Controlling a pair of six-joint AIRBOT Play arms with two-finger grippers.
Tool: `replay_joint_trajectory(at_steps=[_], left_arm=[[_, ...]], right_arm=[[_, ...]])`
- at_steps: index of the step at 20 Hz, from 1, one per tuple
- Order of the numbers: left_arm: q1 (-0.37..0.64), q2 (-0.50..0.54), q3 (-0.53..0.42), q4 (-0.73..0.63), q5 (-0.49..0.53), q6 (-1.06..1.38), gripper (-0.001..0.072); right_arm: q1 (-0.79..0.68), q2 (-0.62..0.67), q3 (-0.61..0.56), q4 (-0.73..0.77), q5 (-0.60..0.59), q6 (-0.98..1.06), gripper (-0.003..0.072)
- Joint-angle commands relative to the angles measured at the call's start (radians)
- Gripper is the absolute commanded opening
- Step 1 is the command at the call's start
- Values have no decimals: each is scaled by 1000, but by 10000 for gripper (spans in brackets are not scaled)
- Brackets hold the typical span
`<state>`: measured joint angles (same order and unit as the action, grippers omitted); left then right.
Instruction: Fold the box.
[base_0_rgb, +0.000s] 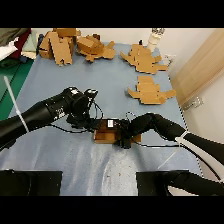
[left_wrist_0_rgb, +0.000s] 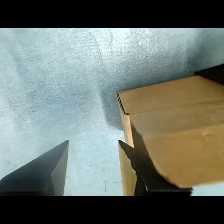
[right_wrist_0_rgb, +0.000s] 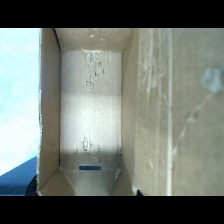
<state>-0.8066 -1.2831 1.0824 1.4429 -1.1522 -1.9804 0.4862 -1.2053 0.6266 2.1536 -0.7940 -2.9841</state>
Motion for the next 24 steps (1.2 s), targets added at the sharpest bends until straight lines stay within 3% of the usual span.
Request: replay_joint_trajectory(at_steps=[1,2,3,5,7,8,11,13,15,16,18,20,21,23,24], left_arm=[[11,42,1,1,-11,57,488],[11,64,1,3,-20,97,485],[11,86,0,34,-45,126,425],[11,133,-18,242,-135,152,56],[55,174,-63,405,-119,198,14],[121,184,-88,354,-32,299,13],[410,145,-132,-104,290,850,14],[583,83,-132,-485,402,1317,14],[686,25,-132,-882,347,1818,14],[704,5,-132,-1003,274,2001,15],[696,-15,-142,-1072,122,2227,16],[669,-18,-205,-1056,61,2354,16],[654,-18,-257,-1055,60,2399,51],[619,-18,-344,-1037,63,2468,442],[599,-18,-369,-1019,63,2484,575]], right_arm=[[0,-1,0,0,-1,0,594],[0,-1,0,-1,-1,0,594],[0,-1,0,0,0,0,594],[0,0,0,0,0,0,595],[0,0,0,0,-1,0,594],[0,0,0,0,0,0,594],[0,0,0,0,-1,0,595],[0,0,0,0,-1,0,594],[0,-1,0,0,0,0,595],[0,0,0,0,0,0,594],[0,0,0,-1,0,-1,594],[0,0,0,0,2,-1,594],[0,-1,0,0,5,-1,595],[0,-1,0,0,8,-1,594],[0,0,0,0,8,-1,594]])
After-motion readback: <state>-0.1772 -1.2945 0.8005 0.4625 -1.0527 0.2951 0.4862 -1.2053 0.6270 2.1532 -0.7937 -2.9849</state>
